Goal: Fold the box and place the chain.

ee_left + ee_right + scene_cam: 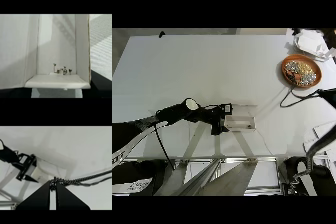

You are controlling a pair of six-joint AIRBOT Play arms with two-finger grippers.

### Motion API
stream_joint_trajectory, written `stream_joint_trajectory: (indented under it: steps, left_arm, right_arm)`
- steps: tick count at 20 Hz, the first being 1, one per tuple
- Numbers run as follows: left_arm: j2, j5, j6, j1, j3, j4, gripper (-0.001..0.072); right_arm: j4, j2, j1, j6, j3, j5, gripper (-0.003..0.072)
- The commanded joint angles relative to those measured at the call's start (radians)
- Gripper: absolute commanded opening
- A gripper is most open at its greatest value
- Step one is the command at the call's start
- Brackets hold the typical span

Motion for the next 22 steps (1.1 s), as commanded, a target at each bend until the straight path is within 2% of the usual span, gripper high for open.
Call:
stream_joint_trajectory:
  steps: [1, 6, 11, 14, 18, 22]
  left_arm:
    - [0.0, 0.001, 0.0, 0.0, 0.0, 0.0, 0.0274]
    - [0.0, 0.0, 0.0, 0.0, 0.0, 0.0, 0.0274]
    - [0.0, 0.0, 0.0, 0.0, 0.0, 0.0, 0.0274]
    - [0.0, 0.0, 0.0, 0.0, 0.0, 0.0, 0.0274]
    - [0.0, 0.001, 0.0, 0.0, 0.0, 0.0, 0.0274]
    - [0.0, 0.001, 0.0, 0.0, 0.0, 0.0, 0.0274]
  right_arm:
    - [0.031, 0.047, 0.001, -0.034, -0.216, -0.059, 0.0023]
    - [0.036, 0.05, 0.115, -0.074, -0.528, -0.223, 0.0024]
    - [0.037, 0.012, 0.385, -0.073, -0.729, -0.544, 0.0024]
    - [0.038, -0.097, 0.568, -0.073, -0.764, -0.679, 0.0024]
    - [0.047, -0.316, 0.791, -0.069, -0.764, -0.908, 0.0024]
    - [0.102, -0.478, 0.889, -0.077, -0.764, -1.038, 0.0024]
